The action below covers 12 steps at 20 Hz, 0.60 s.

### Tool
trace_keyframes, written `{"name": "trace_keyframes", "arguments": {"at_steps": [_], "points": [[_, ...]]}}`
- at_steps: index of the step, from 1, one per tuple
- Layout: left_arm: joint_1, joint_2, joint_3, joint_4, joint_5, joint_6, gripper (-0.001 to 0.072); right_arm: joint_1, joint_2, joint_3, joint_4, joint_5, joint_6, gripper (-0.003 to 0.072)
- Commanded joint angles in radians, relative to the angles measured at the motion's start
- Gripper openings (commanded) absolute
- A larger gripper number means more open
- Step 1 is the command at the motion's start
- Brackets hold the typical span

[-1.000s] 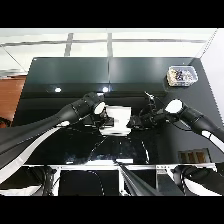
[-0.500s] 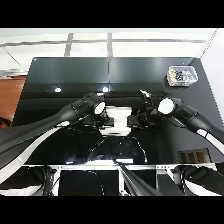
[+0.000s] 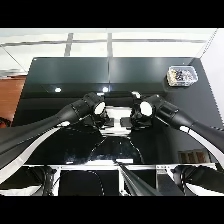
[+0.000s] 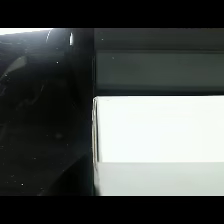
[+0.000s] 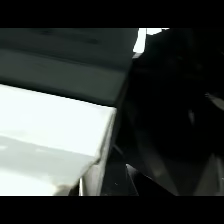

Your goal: Fold the box and place the chain.

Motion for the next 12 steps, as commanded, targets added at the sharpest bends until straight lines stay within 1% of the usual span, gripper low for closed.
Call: {"name": "trace_keyframes", "arguments": {"at_steps": [1,5,9,12], "points": [[0.0,-0.001,0.001,0.0,0.0,0.0,0.003,0.036,-0.02,0.012,-0.079,0.032,0.116,0.0314],[0.0,-0.001,0.001,0.0,0.0,0.0,0.003,0.046,-0.029,0.021,-0.072,0.021,0.154,0.0313],[0.0,-0.001,0.001,0.0,0.0,0.0,0.003,0.048,-0.068,0.073,-0.072,0.032,0.175,0.0313],[0.0,-0.001,0.001,0.0,0.0,0.0,0.003,0.048,-0.085,0.082,-0.073,0.043,0.189,0.0313]]}}
